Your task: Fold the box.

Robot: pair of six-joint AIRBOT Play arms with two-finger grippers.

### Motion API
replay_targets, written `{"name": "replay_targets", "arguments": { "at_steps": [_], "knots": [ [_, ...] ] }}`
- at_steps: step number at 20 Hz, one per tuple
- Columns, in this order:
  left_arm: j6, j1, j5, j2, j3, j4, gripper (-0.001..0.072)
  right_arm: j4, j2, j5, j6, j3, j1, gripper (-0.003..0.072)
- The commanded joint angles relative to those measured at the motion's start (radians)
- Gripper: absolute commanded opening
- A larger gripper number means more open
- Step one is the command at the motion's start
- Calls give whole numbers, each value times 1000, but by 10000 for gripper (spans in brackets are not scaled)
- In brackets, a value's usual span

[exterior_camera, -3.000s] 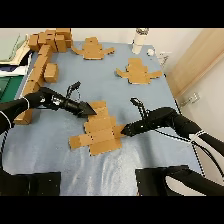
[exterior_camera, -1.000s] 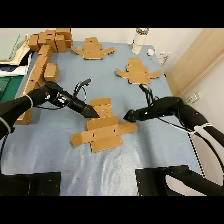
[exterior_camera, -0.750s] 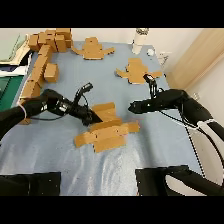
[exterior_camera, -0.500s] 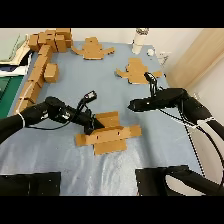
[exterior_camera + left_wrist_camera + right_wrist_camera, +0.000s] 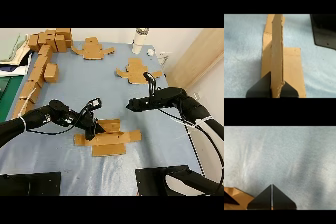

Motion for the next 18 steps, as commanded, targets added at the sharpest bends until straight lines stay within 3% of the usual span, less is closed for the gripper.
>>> {"name": "replay_targets", "arguments": {
  "at_steps": [1, 9, 18],
  "knots": [
    [-110, -2, -40, 1, 38, 98, 13, 4, 0, -3, 0, 1, 1, 20],
    [-138, -2, -43, -48, 34, 61, 13, 3, 0, -6, 0, 1, 1, 20],
    [-76, 10, -29, -22, 12, -38, 13, -1, -1, -31, 0, 0, 1, 20]
  ]
}}
